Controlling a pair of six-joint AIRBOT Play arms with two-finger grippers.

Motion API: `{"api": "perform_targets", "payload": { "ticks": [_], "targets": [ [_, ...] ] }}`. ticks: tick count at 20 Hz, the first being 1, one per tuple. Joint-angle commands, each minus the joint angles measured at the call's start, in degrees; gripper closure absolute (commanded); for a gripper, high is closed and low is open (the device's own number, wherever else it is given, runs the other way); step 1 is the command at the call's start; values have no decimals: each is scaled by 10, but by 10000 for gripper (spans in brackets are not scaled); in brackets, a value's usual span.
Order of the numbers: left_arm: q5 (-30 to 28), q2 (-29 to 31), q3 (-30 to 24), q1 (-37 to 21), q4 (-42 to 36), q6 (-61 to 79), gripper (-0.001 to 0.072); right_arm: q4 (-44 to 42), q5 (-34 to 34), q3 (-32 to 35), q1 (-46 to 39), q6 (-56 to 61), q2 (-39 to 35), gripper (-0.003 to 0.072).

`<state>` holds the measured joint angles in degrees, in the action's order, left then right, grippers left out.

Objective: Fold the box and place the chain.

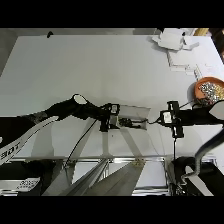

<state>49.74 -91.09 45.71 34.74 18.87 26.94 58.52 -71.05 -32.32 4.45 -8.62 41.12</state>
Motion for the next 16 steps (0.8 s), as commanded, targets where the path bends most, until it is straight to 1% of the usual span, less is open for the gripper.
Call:
{"api": "perform_targets", "payload": {
  "ticks": [1,4,5,7,9,11,13,16],
  "targets": [
    [0,0,0,0,0,0,437,-22,-18,2,45,47,-46,665],
    [0,0,0,0,0,0,437,-72,-8,2,77,65,-48,665],
    [0,0,0,0,0,0,437,-83,11,2,89,77,-48,664],
    [0,0,0,0,0,0,437,-93,62,2,113,109,-48,664],
    [0,0,0,0,0,0,437,-101,131,2,136,140,-47,664],
    [0,0,0,0,0,0,437,-139,189,2,159,146,-41,664],
    [0,0,0,0,0,0,437,-180,230,2,184,146,-25,664],
    [0,0,0,0,0,0,437,-184,261,2,218,147,19,664]
  ]
}}
